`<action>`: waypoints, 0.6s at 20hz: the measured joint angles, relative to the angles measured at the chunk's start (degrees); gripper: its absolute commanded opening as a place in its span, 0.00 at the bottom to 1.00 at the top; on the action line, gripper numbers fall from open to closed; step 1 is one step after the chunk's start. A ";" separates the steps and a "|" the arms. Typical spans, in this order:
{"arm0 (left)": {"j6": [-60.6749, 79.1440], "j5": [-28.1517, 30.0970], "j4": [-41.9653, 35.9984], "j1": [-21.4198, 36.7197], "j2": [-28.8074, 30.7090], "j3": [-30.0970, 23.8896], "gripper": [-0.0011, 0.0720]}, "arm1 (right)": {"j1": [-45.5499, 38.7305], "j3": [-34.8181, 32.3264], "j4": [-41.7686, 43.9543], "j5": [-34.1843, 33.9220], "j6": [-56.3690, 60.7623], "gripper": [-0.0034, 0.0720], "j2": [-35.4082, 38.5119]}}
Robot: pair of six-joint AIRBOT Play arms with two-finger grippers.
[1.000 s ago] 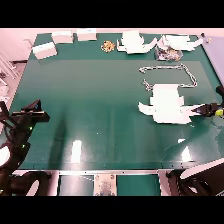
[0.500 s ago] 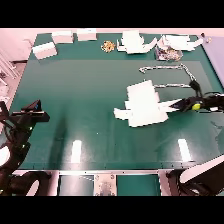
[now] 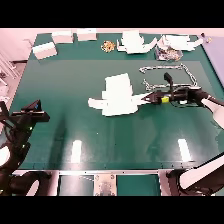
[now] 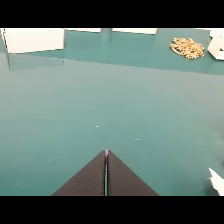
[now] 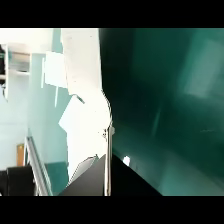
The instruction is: Fold the box and place the chain.
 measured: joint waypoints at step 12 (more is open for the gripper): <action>0.00 0.00 0.00 0.00 0.00 0.00 0.04 | 6.80 -1.31 3.28 -15.28 1.25 0.04 0.83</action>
